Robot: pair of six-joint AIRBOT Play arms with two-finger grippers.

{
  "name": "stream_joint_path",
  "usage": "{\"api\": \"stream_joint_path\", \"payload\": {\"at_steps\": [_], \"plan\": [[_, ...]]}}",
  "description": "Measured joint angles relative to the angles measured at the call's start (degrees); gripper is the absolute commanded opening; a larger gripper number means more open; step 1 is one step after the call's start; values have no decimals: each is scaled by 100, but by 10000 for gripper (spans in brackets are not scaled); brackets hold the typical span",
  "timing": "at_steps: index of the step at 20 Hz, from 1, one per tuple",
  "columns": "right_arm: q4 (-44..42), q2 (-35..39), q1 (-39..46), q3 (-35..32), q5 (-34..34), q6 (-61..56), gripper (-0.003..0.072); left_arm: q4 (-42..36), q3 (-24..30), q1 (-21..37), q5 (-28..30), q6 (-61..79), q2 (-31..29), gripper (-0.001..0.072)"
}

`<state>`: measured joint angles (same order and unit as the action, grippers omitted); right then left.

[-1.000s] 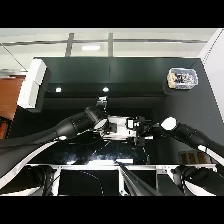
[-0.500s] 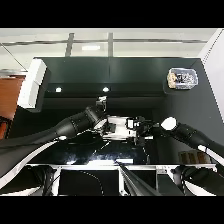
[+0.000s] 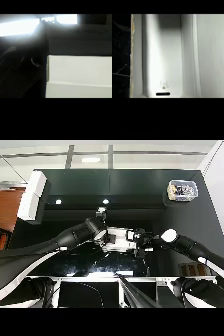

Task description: Fold the box and place the chain.

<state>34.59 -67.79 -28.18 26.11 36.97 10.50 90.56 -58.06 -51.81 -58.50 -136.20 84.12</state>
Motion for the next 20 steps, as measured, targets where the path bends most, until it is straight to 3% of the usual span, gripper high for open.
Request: {"api": "stream_joint_path", "payload": {"at_steps": [7,15,17,18,20], "plan": [[271,365,212,0,197,-365,717,-61,-4,0,-55,2,13,29],[1185,872,341,4,487,-439,708,-90,-4,0,-177,-4,20,31],[1248,892,339,4,542,-446,536,-92,-4,0,-195,-24,20,30],[1268,903,328,4,612,-450,534,-94,-4,-2,-197,-24,20,31],[1231,909,319,4,732,-448,361,-94,-4,0,-203,-26,20,31]]}}
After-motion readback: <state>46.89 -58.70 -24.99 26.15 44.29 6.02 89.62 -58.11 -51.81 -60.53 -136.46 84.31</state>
